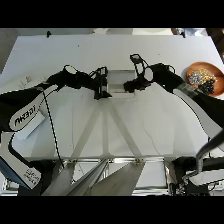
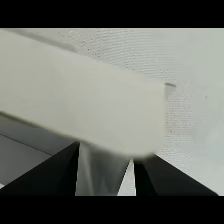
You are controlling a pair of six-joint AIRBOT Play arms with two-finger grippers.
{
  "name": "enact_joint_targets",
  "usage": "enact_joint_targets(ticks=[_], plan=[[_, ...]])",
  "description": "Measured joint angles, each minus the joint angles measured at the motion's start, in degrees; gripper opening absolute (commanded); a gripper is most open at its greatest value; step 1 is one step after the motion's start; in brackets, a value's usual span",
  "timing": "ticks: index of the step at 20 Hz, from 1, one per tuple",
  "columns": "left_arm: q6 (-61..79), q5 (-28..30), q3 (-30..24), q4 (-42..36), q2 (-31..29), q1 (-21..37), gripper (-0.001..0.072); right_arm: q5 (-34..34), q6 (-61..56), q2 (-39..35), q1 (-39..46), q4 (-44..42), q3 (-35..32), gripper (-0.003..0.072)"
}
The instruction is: Fold the box and place the chain.
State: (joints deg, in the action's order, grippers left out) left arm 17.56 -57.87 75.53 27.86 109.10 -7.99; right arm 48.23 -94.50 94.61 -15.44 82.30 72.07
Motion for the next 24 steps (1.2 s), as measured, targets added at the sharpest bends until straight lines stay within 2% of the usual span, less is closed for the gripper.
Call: enact_joint_targets(ticks=[4,5,6,8,9,10,12,13,14,24], plan=[[0.0,0.0,0.0,0.0,0.0,0.0,0.0426,1.4,-2.3,1.9,-0.9,2.4,0.7,0.0312],[0.1,0.0,0.0,0.0,0.0,0.0,0.0426,1.8,-3.3,2.2,-1.0,3.0,0.9,0.0279],[0.1,0.0,0.0,0.0,0.0,0.0,0.0426,2.0,-4.3,2.4,-1.1,3.5,1.0,0.0237],[0.0,-0.1,0.0,0.0,0.0,0.0,0.0426,2.8,-6.0,2.7,-1.2,4.8,1.2,0.0074],[-0.3,-0.2,0.0,0.0,0.0,0.0,0.0426,3.1,-7.2,2.8,-1.2,5.0,1.5,0.002],[-0.4,-0.2,0.0,-0.2,0.0,0.0,0.0426,3.4,-7.6,2.9,-1.3,5.2,1.7,0.0014],[-0.2,-0.2,0.0,-0.1,0.0,0.0,0.0426,3.9,-8.0,3.0,-1.5,5.6,2.2,0.0021],[-0.2,-0.2,0.0,-0.1,0.0,0.0,0.0426,4.2,-8.2,3.0,-1.6,5.7,2.3,0.0158],[0.4,-0.2,0.0,0.1,0.0,0.0,0.0426,4.7,-7.9,3.0,-1.7,5.7,2.5,0.0326],[0.0,0.2,0.0,0.0,0.0,0.0,0.0426,5.8,-13.4,3.4,-3.1,7.0,5.6,0.0337]])
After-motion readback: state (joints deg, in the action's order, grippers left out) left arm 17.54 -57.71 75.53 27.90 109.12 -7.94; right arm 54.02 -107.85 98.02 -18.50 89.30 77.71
